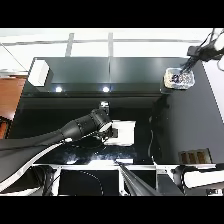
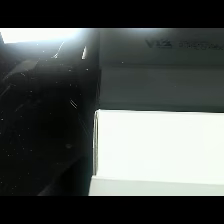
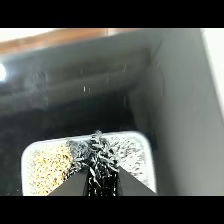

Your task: Fold the box and place the chain.

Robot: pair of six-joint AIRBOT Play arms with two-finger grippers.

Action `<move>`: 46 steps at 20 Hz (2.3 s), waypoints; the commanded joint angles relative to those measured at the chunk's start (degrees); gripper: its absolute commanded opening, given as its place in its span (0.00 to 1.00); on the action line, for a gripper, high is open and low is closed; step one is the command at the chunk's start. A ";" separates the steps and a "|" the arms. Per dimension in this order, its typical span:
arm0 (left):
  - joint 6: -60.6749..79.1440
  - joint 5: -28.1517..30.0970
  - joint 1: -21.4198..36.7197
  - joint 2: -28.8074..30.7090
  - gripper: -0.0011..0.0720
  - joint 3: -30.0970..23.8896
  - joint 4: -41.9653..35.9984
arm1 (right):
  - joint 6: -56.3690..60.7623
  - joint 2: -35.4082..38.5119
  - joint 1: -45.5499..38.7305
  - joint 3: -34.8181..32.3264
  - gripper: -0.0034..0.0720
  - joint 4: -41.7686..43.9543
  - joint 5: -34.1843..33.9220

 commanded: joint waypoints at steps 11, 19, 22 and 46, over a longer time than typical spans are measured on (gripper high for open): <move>0.00 0.02 0.02 0.00 0.05 0.04 -0.02 | -26.60 34.88 6.38 -15.96 0.09 32.04 28.52; 0.00 0.09 0.02 0.00 0.05 0.04 0.02 | -29.14 40.89 19.17 -36.96 0.09 43.56 33.92; 0.00 0.07 0.02 0.00 0.05 0.04 0.00 | -29.22 40.87 23.21 -39.85 0.09 48.02 33.81; 0.00 0.87 0.02 -0.04 0.05 0.04 0.00 | -27.67 30.42 32.74 -42.95 0.85 46.07 23.39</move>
